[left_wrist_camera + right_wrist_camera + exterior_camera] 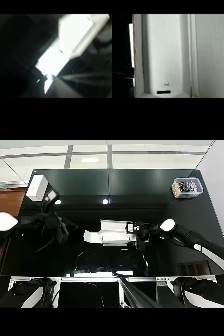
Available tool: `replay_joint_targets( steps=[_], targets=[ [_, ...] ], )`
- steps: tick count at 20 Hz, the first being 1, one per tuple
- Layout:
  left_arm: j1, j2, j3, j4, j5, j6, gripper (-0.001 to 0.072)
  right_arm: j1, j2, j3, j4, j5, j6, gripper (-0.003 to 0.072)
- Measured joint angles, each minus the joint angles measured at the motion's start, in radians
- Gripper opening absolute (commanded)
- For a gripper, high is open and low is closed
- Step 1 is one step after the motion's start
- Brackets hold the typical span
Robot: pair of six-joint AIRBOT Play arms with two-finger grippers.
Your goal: Fold the box and place the chain.
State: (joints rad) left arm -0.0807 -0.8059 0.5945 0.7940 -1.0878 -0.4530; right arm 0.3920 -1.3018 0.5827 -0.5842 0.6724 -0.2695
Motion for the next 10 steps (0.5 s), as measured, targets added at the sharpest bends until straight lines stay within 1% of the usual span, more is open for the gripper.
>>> replay_joint_targets(
  steps=[1, 3, 5, 7, 10],
  targets=[
    [-0.007, 0.023, -0.030, 0.006, 0.002, 0.074, 0.0711, 0.000, 0.000, 0.000, 0.000, 0.000, 0.000, 0.0443],
    [-0.038, 0.036, -0.081, 0.013, 0.059, 0.205, 0.0712, 0.000, 0.000, 0.000, 0.000, -0.001, 0.000, 0.0443],
    [-0.091, 0.009, -0.106, 0.013, 0.137, 0.298, 0.0710, 0.000, 0.000, 0.000, 0.000, -0.001, 0.000, 0.0443],
    [-0.161, -0.056, -0.107, 0.009, 0.211, 0.379, 0.0705, 0.000, 0.000, 0.000, 0.000, -0.001, 0.000, 0.0443],
    [-0.265, -0.199, -0.057, 0.001, 0.283, 0.464, 0.0703, 0.000, 0.000, 0.000, 0.000, -0.001, 0.000, 0.0443]
  ],
)
